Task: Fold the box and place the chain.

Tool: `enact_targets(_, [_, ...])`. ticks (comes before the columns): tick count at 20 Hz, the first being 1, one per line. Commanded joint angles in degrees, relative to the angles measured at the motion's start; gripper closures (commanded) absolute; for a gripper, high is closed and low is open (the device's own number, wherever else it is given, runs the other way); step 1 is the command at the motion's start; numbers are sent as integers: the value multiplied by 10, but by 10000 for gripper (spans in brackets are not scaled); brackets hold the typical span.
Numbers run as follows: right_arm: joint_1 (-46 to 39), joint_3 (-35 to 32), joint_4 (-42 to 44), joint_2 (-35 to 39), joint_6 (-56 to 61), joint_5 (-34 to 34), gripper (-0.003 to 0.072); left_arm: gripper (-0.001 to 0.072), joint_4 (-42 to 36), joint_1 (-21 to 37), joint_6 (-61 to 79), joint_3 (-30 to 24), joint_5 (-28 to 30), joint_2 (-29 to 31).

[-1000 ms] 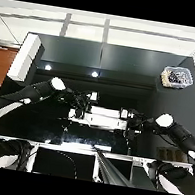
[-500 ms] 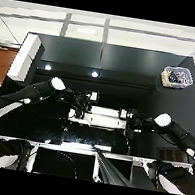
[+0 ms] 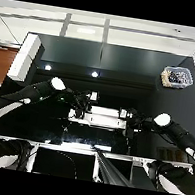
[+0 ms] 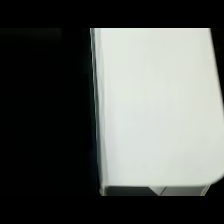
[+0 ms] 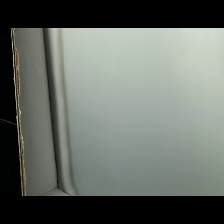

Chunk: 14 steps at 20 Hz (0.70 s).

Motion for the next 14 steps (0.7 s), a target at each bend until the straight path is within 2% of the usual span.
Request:
enact_targets(1, [1, 0, -2, -2, 1, 0, -17, 685, 0, 0, 0, 0, 0, 0])
enact_targets(3, [1, 0, -2, -2, 1, 0, -16, 685, 0, 0, 0, 0, 0, 0])
enact_targets(5, [1, 0, -2, -2, 0, 1, 112, 684, 0, 0, 0, 0, 0, 0])
enact_targets(7, [1, 0, -2, -2, 0, 1, 113, 681, 0, 0, 0, 0, 0, 0])
enact_targets(8, [1, 0, -2, -2, 0, 1, 180, 677, 0, 0, 0, 0, 0, 0])
enact_targets(9, [1, 0, -2, -2, 0, 0, 215, 587, 0, 0, 0, 0, 0, 1])
enact_targets(10, [1, 0, -2, -2, 0, 0, 215, 503, 1, 1, 0, 0, 0, 3])
enact_targets(12, [1, 0, -2, -2, 0, 0, 214, 463, 5, 6, -8, 1, 3, 18])
enact_targets(13, [1, 0, -2, -2, 0, 0, 215, 362, 12, 12, -26, 1, 3, 30])
enact_targets(14, [1, 0, -2, -2, 0, 0, 214, 222, 23, 17, -56, 1, 2, 42])
